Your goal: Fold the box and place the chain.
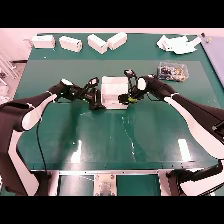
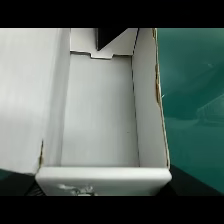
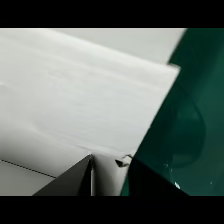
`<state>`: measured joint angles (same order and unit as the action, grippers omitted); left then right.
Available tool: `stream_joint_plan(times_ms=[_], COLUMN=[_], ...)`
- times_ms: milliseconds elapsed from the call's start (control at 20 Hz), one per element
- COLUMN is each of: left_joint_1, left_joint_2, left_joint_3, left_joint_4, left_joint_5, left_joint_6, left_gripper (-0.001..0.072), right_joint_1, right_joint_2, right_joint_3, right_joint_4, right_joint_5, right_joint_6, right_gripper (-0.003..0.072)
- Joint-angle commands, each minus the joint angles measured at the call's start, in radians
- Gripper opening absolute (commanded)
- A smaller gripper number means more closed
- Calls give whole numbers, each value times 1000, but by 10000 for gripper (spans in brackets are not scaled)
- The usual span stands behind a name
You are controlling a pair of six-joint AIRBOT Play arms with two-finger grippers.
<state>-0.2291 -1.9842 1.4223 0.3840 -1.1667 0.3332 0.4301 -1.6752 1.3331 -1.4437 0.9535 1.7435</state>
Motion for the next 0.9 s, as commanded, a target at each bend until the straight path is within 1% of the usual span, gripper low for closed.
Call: stream_joint_plan(times_ms=[0,100,150,200,250,450,500,550,600,700,750,800,850], left_joint_1=[1,1,1,1,1,1,1,1,1,1,1,1,1], left_joint_2=[0,0,0,0,0,0,0,0,0,0,0,0,0], left_joint_3=[1,1,1,1,1,1,1,1,1,1,1,1,1], left_joint_4=[-2,-2,-2,-2,-2,-2,-2,-2,-2,-2,-2,-2,-2], left_joint_5=[4,5,5,5,5,5,5,5,5,5,5,5,5], left_joint_6=[-2,-2,-2,-2,-2,-2,-2,-2,-2,-2,-2,-2,-2], left_gripper=[469,469,469,469,468,468,469,469,469,468,469,468,469], right_joint_1=[9,13,17,21,24,42,42,40,37,28,23,20,16], right_joint_2=[-3,-13,-19,-28,-34,-37,-36,-35,-32,-24,-19,-14,-6], right_joint_3=[20,39,48,57,62,62,62,62,63,63,67,72,77], right_joint_4=[-30,-34,-43,-43,-47,-54,-55,-54,-55,-66,-69,-76,-89], right_joint_5=[9,16,26,37,43,42,42,43,42,42,42,42,42], right_joint_6=[37,37,37,37,37,37,37,37,37,37,37,37,37], right_gripper=[163,126,41,24,14,17,93,217,291,301,372,460,480])
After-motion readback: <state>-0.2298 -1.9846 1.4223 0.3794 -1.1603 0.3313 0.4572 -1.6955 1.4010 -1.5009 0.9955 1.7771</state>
